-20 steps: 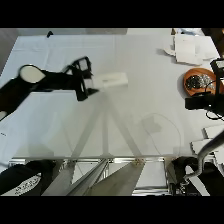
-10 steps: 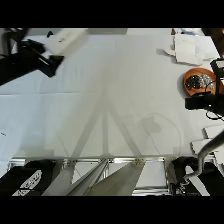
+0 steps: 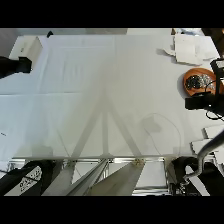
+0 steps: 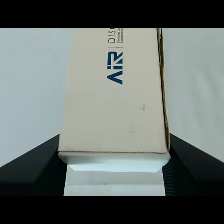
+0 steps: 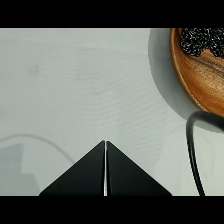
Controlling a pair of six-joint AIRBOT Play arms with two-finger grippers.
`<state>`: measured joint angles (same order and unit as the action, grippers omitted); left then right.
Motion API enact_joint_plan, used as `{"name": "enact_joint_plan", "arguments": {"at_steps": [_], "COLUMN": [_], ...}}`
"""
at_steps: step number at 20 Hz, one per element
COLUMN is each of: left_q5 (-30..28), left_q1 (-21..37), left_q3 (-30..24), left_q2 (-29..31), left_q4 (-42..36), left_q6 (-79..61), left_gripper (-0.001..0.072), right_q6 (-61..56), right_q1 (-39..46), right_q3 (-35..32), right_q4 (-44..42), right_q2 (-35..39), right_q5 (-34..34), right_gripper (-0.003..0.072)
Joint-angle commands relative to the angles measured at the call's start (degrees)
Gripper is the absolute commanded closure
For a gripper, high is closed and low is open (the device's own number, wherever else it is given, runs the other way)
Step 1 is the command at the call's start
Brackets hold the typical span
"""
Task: Fold the box and place the chain.
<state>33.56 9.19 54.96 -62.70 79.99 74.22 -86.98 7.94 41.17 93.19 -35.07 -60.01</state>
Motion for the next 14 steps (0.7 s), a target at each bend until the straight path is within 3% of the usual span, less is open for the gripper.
{"name": "enact_joint_plan", "arguments": {"at_steps": [1, 6, 11, 12, 14], "left_q5": [-0.11, -3.63, -5.53, -5.51, -5.49], "left_q1": [0.61, -1.70, -3.72, -3.69, -3.69], "left_q3": [0.02, 0.02, 0.02, 0.02, 0.02], "left_q2": [-8.46, -19.28, -22.86, -23.08, -23.17], "left_q4": [-2.73, -2.82, -2.80, -2.80, -2.67], "left_q6": [1.57, -3.48, -3.72, -3.72, -3.72], "left_gripper": [0.0695, 0.0693, 0.0680, 0.0615, 0.0275], "right_q6": [-0.02, -0.02, -0.02, -0.02, -0.02], "right_q1": [0.02, 0.02, 0.02, 0.02, 0.02], "right_q3": [0.02, 0.04, 0.04, 0.02, 0.04], "right_q4": [-0.02, -0.02, -0.02, -0.02, -0.02], "right_q2": [0.04, 0.07, 0.04, 0.04, 0.07], "right_q5": [0.00, 0.00, 0.00, 0.00, 0.00], "right_gripper": [0.0672, 0.0672, 0.0672, 0.0672, 0.0672]}}
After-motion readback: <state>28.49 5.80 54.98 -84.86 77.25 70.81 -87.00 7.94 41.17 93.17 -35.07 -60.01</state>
